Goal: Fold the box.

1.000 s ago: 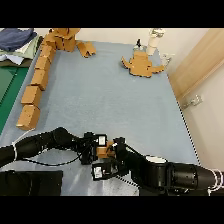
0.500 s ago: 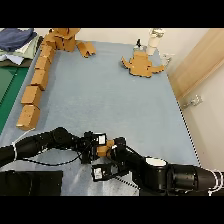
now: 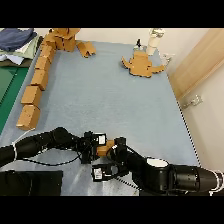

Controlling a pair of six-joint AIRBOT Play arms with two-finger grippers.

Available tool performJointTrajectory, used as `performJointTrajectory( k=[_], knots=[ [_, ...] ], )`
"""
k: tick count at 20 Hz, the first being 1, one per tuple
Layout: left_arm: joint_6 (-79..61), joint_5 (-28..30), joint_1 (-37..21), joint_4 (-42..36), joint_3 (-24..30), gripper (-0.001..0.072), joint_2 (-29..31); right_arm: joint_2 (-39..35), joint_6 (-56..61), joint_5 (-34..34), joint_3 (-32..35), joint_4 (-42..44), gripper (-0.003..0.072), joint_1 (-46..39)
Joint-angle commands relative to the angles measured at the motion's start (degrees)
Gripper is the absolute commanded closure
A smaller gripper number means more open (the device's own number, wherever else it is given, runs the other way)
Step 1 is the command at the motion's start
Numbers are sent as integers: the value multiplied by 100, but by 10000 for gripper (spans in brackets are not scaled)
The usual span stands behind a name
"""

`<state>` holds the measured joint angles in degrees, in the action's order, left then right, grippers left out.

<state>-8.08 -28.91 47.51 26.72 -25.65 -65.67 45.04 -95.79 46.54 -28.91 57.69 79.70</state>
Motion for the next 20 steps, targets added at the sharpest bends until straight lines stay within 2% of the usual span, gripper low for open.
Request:
performJointTrajectory(
  k=[1,9,20],
  knots=[
    [-2,-2,2,4,0,346,2,-116,136,-17,-7,-72,552,7],
    [-2,-4,2,4,0,346,2,-142,151,-22,7,-105,554,7],
    [-2,-4,2,4,0,346,2,98,149,-146,94,658,553,7]
  ],
)
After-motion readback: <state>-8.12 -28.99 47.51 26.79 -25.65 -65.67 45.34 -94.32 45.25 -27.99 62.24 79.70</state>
